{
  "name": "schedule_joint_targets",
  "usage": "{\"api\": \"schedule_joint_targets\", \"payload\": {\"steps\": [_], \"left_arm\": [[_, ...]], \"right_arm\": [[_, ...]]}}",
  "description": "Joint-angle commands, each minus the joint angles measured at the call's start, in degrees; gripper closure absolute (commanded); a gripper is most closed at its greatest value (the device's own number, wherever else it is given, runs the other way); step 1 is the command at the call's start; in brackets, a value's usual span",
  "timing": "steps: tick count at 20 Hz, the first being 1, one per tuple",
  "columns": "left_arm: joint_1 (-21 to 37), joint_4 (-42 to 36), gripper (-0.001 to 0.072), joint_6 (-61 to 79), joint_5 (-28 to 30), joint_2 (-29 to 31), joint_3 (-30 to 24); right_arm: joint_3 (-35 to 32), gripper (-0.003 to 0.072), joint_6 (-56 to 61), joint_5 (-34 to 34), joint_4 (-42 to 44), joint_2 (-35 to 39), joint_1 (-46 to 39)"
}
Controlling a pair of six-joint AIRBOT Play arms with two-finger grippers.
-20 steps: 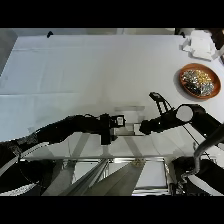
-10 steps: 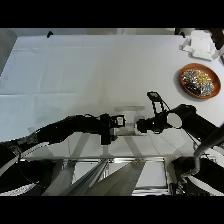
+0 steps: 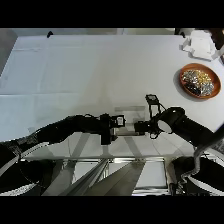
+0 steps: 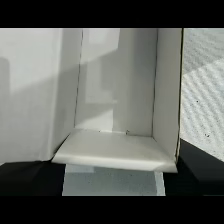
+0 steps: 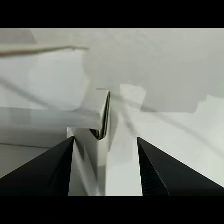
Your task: Fold the box and place the chain.
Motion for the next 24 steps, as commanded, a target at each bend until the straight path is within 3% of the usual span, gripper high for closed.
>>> {"api": "schedule_joint_targets", "payload": {"steps": [1, 9, 10, 13, 15, 16, 20, 21, 23, 24], "left_arm": [[0.04, 0.02, 0.0396, -0.02, 0.04, 0.04, -0.02], [0.04, 0.02, 0.0396, -0.02, 0.04, 0.04, -0.02], [0.04, 0.02, 0.0396, -0.02, 0.04, 0.04, -0.02], [0.04, 0.02, 0.0396, -0.02, 0.04, 0.04, -0.02], [0.04, 0.02, 0.0396, -0.02, 0.04, 0.04, -0.02], [0.04, 0.02, 0.0396, -0.02, 0.04, 0.04, -0.02], [0.04, 0.02, 0.0396, -0.02, 0.04, 0.04, -0.02], [0.04, 0.02, 0.0396, -0.02, 0.04, 0.04, -0.02], [0.04, 0.02, 0.0396, -0.02, 0.04, 0.04, -0.02], [0.04, 0.02, 0.0396, -0.02, 0.04, 0.04, -0.02]], "right_arm": [[0.07, 0.0248, 3.61, -1.44, -0.28, -1.46, 1.9], [0.04, 0.0308, 5.2, -3.1, -0.17, -1.6, 1.9], [0.04, 0.0388, 5.2, -2.97, -0.28, -1.57, 1.9], [-0.02, 0.0519, 5.2, -0.98, -2.1, -1.6, 1.9], [-0.02, 0.0559, 5.18, -0.52, -2.1, -1.6, 1.92], [-0.02, 0.0666, 5.18, -0.55, -2.16, -1.6, 2.27], [-0.15, 0.0665, 5.18, -1.03, -4.07, -1.6, 4.55], [-0.15, 0.0623, 5.18, -1.22, -4.22, -1.6, 4.52], [-0.15, 0.0423, 5.18, -1.81, -4.26, -1.6, 4.52], [-0.17, 0.0404, 5.2, -2.34, -4.22, -1.6, 4.52]]}}
